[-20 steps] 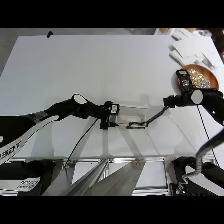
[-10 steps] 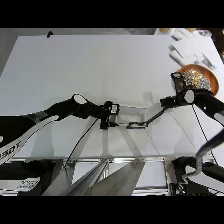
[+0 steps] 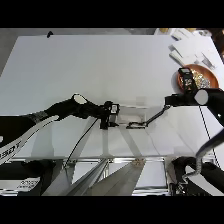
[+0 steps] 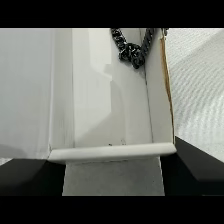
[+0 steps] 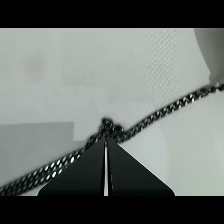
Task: Fold the box and place the chain.
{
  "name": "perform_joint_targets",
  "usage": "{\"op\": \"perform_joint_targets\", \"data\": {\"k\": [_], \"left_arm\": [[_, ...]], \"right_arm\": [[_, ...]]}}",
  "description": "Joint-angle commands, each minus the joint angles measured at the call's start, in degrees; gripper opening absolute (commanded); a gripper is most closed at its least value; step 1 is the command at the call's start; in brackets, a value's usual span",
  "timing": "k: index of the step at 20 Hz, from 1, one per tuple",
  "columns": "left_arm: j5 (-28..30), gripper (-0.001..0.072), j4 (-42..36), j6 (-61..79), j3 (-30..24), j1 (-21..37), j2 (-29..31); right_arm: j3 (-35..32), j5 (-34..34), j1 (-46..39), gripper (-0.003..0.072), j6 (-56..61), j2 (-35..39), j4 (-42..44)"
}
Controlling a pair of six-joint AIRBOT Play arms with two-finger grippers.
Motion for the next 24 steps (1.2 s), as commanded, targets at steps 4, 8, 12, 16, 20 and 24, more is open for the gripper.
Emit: {"op": "perform_joint_targets", "data": {"k": [4, 8, 12, 16, 20, 24], "left_arm": [[0.02, 0.0149, 0.0, 0.0, 0.0, 0.02, 0.0], [0.0, 0.0149, 0.0, 0.0, 0.0, 0.02, 0.0], [0.02, 0.0149, 0.0, 0.0, 0.0, 0.0, 0.0], [0.02, 0.0149, 0.0, 0.0, 0.0, 0.0, 0.0], [0.0, 0.0149, 0.0, 0.0, 0.0, 0.02, 0.0], [0.0, 0.0149, 0.0, 0.0, 0.0, 0.02, 0.0]], "right_arm": [[0.0, 3.3, -0.02, 0.017, -3.08, 6.12, -0.2], [0.0, 2.69, -0.02, 0.0185, -7.91, -3.56, 0.37], [0.0, 0.2, -0.02, 0.0182, -9.25, -9.55, 1.11], [0.0, -1.68, -0.02, 0.0181, -9.31, -12.2, 1.11], [0.0, -3.78, -0.02, 0.0182, -10.38, -12.41, 1.11], [0.0, -4.24, -0.02, 0.021, -10.36, -13.14, 1.07]]}}
